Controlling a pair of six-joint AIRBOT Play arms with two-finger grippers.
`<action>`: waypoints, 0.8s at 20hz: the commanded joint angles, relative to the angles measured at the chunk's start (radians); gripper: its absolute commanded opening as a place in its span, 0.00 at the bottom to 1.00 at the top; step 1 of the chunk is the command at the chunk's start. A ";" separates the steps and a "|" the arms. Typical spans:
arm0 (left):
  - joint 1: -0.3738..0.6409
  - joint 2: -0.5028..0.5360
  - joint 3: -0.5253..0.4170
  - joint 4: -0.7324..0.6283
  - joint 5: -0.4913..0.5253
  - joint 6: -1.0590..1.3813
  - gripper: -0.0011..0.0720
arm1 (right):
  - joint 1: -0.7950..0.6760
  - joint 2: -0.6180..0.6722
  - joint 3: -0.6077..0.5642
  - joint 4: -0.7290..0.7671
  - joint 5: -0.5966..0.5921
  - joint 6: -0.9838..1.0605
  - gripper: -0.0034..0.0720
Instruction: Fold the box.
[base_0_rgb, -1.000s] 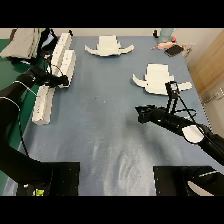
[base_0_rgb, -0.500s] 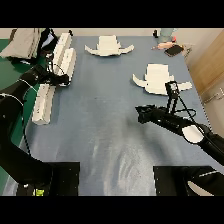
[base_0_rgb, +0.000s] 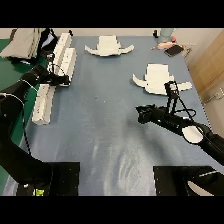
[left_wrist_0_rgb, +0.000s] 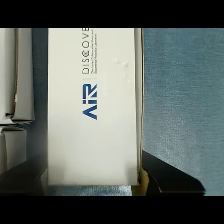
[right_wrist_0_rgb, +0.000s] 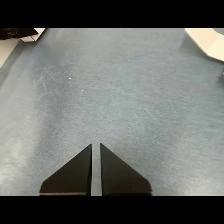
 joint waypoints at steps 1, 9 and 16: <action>0.000 -0.001 0.001 0.000 0.001 0.000 0.70 | 0.000 0.000 0.000 -0.002 0.000 0.000 0.16; 0.000 0.000 0.001 0.000 -0.012 -0.003 1.00 | 0.000 0.000 0.001 -0.009 0.000 0.000 0.16; 0.011 0.048 0.005 0.001 -0.074 -0.003 1.00 | 0.000 0.000 0.001 -0.009 0.000 0.000 0.16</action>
